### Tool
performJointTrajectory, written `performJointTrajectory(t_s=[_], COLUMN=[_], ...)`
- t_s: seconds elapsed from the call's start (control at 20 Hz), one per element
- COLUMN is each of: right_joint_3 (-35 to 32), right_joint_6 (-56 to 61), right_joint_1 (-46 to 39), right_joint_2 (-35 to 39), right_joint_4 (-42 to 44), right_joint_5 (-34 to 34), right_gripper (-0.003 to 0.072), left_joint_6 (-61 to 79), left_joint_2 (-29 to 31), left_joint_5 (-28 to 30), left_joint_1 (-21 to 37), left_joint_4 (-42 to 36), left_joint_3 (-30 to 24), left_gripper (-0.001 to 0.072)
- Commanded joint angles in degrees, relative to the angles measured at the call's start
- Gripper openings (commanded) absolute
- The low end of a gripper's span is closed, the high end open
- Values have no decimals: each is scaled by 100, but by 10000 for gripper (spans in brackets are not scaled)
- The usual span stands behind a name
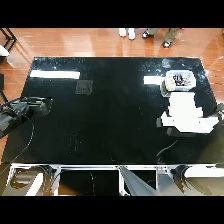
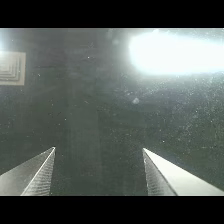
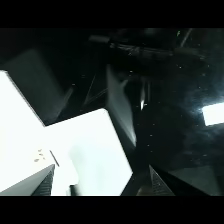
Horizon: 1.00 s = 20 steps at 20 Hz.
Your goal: Fold the box and place the chain.
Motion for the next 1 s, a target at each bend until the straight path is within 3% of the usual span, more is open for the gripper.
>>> performJointTrajectory(t_s=[0.0,0.3,0.35,0.75,0.95], right_joint_3=[70,72,70,70,70], right_joint_6=[-271,-686,-688,-988,-1054], right_joint_1=[-339,-667,-704,-955,-1025], right_joint_2=[-249,-568,-623,-750,-756], right_joint_4=[573,1091,1126,1572,1596], right_joint_5=[184,422,435,356,350], right_gripper=[589,586,530,529,337], left_joint_6=[0,0,0,0,0], left_joint_2=[0,0,0,0,0], left_joint_5=[2,4,7,203,330], left_joint_1=[-2,-2,-2,-2,-2], left_joint_4=[0,2,0,0,0], left_joint_3=[4,4,4,4,4], left_gripper=[644,644,644,645,644])
